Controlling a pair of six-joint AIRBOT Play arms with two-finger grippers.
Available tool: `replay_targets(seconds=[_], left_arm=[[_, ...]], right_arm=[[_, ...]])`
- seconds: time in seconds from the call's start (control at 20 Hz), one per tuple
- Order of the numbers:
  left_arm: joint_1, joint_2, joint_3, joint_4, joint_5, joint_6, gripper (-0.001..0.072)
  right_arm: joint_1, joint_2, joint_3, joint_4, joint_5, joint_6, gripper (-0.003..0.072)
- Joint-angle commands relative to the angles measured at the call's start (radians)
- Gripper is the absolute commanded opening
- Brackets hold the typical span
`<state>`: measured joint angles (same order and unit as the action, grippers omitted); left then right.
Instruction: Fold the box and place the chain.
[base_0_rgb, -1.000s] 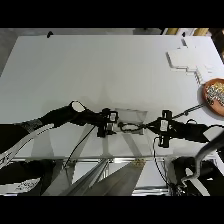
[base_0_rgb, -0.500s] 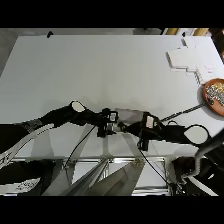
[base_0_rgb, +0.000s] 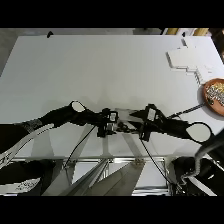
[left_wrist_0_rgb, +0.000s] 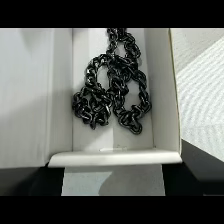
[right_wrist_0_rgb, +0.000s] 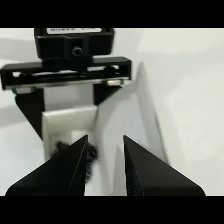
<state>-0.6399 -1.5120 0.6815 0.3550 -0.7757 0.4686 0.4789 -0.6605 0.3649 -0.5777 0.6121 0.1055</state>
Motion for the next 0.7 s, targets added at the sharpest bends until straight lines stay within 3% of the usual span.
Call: replay_targets(seconds=[0.0,0.2,0.45,0.65], left_arm=[[0.000,0.001,0.001,0.000,0.000,0.000,0.0402],[0.000,0.001,0.001,0.000,0.000,0.000,0.0402],[0.000,0.001,0.001,0.000,0.000,0.000,0.0402],[0.000,0.001,0.001,0.000,0.000,0.000,0.0402]], right_arm=[[-0.177,0.102,0.010,-0.256,0.232,0.004,0.0220],[-0.371,0.045,-0.022,-0.404,0.337,-0.008,0.0220],[-0.378,-0.079,-0.080,-0.377,0.323,-0.268,0.0220],[-0.307,-0.136,-0.080,-0.357,0.264,-0.291,0.0220]])
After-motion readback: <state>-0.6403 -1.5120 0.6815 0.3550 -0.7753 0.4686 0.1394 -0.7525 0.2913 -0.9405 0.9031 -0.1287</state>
